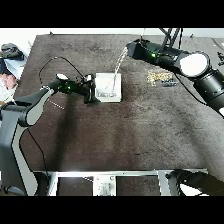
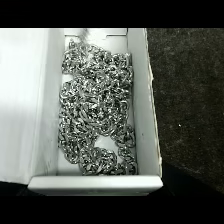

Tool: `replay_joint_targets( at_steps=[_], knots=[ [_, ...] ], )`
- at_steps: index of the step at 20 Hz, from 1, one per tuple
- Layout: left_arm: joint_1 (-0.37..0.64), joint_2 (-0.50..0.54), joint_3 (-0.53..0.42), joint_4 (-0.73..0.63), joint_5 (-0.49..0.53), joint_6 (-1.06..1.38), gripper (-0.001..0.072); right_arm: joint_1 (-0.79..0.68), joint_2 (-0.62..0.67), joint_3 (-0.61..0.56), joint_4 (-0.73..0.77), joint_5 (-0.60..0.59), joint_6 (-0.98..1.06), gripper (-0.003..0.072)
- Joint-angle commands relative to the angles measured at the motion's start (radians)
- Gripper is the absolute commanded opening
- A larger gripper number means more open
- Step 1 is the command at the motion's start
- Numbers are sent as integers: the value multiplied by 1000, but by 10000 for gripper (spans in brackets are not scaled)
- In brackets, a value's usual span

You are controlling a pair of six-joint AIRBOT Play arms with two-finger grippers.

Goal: Fold the box and place the chain.

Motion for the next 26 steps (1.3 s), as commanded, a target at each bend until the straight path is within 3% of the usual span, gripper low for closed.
replay_joint_targets(
  at_steps=[1, 9, 14, 15, 17, 18, 21, 22, 24, 26],
  knots=[
    [0, 0, 0, 0, 0, 0, 344, 82, -1, 10, -2, -72, -5, 12],
    [0, 0, 0, 0, 0, 0, 344, 129, -184, 9, -2, 51, 39, 12],
    [0, 0, 0, 0, 0, 0, 345, 124, -253, 8, -48, 51, 40, 13],
    [0, 0, 0, 0, 0, 0, 344, 120, -263, 8, -73, 56, 40, 58],
    [0, 0, 0, 0, 0, 0, 345, 104, -269, 8, -121, 58, 39, 466],
    [0, 0, 0, 0, 0, 0, 344, 93, -267, 8, -143, 57, 39, 470],
    [0, 0, 0, 0, 0, 0, 345, 44, -267, 8, -203, 61, 39, 468],
    [0, 0, 0, 0, 0, 0, 345, 17, -267, 8, -217, 61, 38, 383],
    [0, 0, 0, 0, 0, 0, 345, -44, -267, 8, -232, 53, -5, 139],
    [0, 0, 0, 0, 0, 0, 345, -121, -277, 27, -211, 88, -69, 100]
  ],
)
